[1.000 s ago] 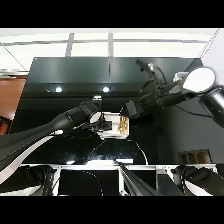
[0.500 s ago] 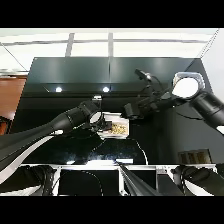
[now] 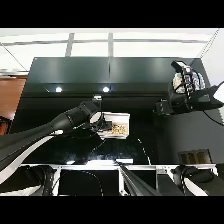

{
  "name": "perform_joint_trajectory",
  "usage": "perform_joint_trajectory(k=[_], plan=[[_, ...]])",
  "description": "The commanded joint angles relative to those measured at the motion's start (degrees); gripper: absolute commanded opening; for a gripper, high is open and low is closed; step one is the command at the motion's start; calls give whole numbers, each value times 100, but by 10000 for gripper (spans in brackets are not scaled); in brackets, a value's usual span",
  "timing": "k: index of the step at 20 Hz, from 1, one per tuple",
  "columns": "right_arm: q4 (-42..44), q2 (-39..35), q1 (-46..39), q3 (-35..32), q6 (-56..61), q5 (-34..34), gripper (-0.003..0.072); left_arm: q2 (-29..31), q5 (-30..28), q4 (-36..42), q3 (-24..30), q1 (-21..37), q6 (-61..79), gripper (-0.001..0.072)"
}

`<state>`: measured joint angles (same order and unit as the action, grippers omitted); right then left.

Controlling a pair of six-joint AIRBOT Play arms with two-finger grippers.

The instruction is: Fold the box and place the chain.

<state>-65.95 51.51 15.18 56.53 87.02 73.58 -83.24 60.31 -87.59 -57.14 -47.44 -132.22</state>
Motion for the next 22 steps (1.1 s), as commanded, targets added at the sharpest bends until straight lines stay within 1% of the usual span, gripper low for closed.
perform_joint_trajectory(k=[1,4,5,7,8,10,13,15,16,17,19,20,21,22], plan=[[-291,-122,114,-57,61,-181,266,-4,-24,-2,-4,4,0,27],[-291,-122,321,-57,63,-227,266,-4,114,2,-7,4,0,28],[-291,-122,389,-57,61,-227,266,-4,175,4,-17,4,-15,57],[-293,-122,505,-57,61,-223,266,0,411,2,-140,0,-157,440],[-291,-122,549,-57,61,-225,266,26,555,-2,-249,-13,-177,541],[-278,-122,579,-57,66,-219,266,216,638,-63,-398,-79,175,546],[-280,-122,577,-57,68,-197,266,841,774,-76,-391,-179,1108,545],[-337,-122,575,-57,103,-92,266,1447,1051,-269,-219,-208,1495,545],[-417,-125,575,-57,107,-48,266,1727,1272,-601,-61,-144,1478,545],[-498,-125,570,-55,107,-9,266,2033,1401,-901,212,33,1467,545],[-527,-125,474,-55,133,50,266,2581,1263,-920,892,734,1495,545],[-527,-125,411,-57,221,87,266,2861,1003,-713,1305,1248,1550,544],[-527,-125,356,-57,284,105,266,3093,605,-297,1696,1770,1786,544],[-529,-125,339,-57,317,105,267,3307,-2,444,2138,2354,2280,544]])
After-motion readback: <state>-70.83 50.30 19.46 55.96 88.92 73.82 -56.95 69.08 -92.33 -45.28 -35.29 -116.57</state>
